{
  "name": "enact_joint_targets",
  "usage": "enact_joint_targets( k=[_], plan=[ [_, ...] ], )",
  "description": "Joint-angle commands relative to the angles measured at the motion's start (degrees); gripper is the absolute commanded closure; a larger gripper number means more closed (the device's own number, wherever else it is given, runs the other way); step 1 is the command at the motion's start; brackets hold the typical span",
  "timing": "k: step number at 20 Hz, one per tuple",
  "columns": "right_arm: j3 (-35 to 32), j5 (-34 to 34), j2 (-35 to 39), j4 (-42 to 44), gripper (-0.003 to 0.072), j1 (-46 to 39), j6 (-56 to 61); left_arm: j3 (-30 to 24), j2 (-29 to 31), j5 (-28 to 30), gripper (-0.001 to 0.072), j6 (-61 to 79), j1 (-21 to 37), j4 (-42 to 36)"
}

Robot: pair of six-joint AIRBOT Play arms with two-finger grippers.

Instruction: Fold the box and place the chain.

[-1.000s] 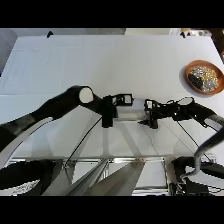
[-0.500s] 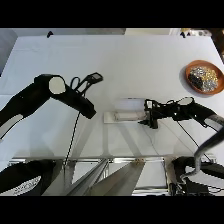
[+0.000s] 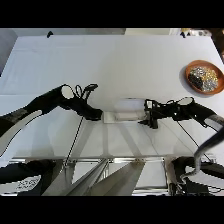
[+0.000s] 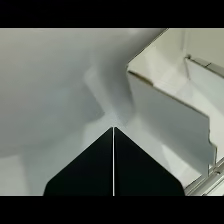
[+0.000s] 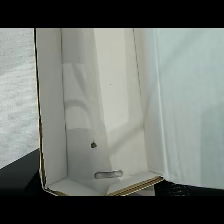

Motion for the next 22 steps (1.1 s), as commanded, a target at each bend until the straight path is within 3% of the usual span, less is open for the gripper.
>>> enact_joint_targets(
  k=[1, 11, 13, 17, 19, 22],
  plan=[
    [-0.04, 0.02, -0.04, 0.02, 0.0391, 0.02, 0.00, -0.24, -1.64, 2.51, 0.0704, 2.80, -0.72, -6.19],
    [-0.04, 0.04, -0.04, 0.02, 0.0391, 0.02, 0.00, 0.24, 1.66, 5.18, 0.0691, 7.93, -3.50, -12.98],
    [-0.04, 0.02, -0.04, 0.02, 0.0391, 0.02, 0.00, 0.37, 2.19, 5.44, 0.0608, 7.91, -3.93, -13.49],
    [-0.04, 0.02, -0.04, 0.02, 0.0391, 0.02, 0.00, 0.76, 2.36, 5.77, 0.0592, 7.91, -5.53, -14.82],
    [-0.04, 0.02, -0.04, 0.02, 0.0391, 0.02, 0.00, 0.76, 2.36, 6.56, 0.0474, 7.89, -6.47, -15.54],
    [-0.04, 0.02, -0.04, 0.02, 0.0391, 0.02, 0.00, 0.76, 2.56, 6.71, 0.0474, 7.63, -6.62, -15.74]
  ],
)
